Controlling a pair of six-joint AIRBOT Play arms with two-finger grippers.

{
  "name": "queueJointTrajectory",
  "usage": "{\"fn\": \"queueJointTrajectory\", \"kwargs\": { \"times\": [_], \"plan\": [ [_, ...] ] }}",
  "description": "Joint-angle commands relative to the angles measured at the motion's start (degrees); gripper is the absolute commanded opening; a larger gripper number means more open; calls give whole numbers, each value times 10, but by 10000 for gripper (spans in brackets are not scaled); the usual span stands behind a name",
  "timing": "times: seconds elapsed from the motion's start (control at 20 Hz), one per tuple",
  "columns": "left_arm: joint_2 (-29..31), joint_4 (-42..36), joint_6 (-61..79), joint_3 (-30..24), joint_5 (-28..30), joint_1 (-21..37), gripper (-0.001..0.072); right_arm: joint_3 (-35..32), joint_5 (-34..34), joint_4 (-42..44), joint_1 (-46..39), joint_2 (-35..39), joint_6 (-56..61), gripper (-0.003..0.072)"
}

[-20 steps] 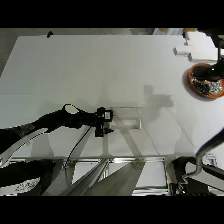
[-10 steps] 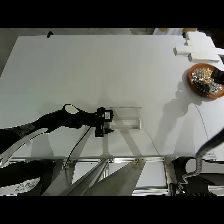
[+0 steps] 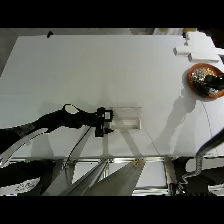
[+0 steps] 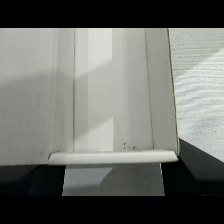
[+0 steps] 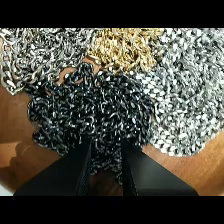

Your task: Fold the box and place the chain.

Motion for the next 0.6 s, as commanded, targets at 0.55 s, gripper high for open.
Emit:
{"fn": "queueJointTrajectory", "kwargs": {
  "times": [0.55],
  "plan": [
    [0,0,0,0,0,0,203,0,10,7,0,-23,-17,165]
  ]
}}
